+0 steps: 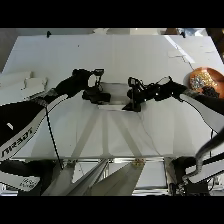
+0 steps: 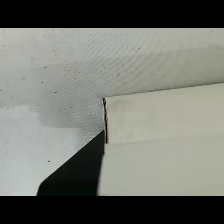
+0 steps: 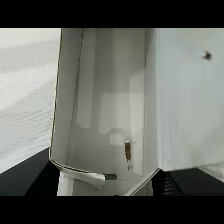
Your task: Fold the box and place the chain.
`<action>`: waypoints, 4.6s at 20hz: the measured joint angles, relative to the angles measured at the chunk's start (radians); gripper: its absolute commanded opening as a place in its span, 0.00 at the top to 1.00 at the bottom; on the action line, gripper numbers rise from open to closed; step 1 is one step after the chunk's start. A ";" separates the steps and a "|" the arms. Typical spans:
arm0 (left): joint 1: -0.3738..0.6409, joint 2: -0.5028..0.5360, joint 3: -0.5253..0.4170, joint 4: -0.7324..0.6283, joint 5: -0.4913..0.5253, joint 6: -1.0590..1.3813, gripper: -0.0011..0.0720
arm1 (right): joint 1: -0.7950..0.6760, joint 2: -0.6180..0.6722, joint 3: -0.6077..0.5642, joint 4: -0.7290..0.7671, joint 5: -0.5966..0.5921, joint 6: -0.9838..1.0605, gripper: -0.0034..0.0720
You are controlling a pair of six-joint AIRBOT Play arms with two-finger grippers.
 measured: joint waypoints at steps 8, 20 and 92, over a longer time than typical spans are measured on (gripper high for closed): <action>-0.010 0.017 -0.002 -0.028 -0.001 0.010 0.44 | -0.001 0.000 0.000 -0.010 -0.008 -0.007 0.29; 0.061 0.147 0.000 -0.037 -0.053 0.084 0.44 | -0.001 0.000 0.000 -0.002 -0.004 -0.001 0.29; 0.318 -0.022 -0.253 -0.895 0.035 2.179 0.49 | -0.001 0.000 0.000 -0.003 -0.002 -0.001 0.29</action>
